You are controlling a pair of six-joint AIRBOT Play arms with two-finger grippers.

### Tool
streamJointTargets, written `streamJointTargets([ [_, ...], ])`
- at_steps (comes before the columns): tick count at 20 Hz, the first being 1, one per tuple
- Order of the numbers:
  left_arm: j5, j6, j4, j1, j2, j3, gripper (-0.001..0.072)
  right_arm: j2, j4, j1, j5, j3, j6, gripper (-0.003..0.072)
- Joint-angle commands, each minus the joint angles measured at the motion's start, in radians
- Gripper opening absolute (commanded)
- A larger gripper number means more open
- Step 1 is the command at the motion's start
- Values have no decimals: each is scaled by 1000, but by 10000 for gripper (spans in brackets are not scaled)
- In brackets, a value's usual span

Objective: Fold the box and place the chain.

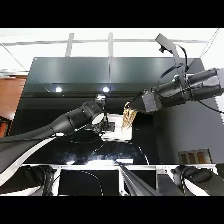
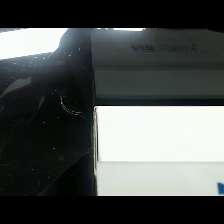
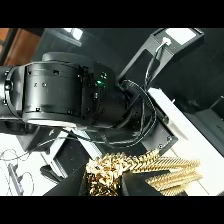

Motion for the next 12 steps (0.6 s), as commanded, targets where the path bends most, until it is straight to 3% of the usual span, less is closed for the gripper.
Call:
streamJointTargets([
  [1, 0, 0, 0, 0, -1, 0, 24, -1, -5, 7, -5, -18, 8, 4],
  [12, 0, 0, 0, 0, -1, 0, 24, -4, -88, 51, -174, -259, 53, 6],
])
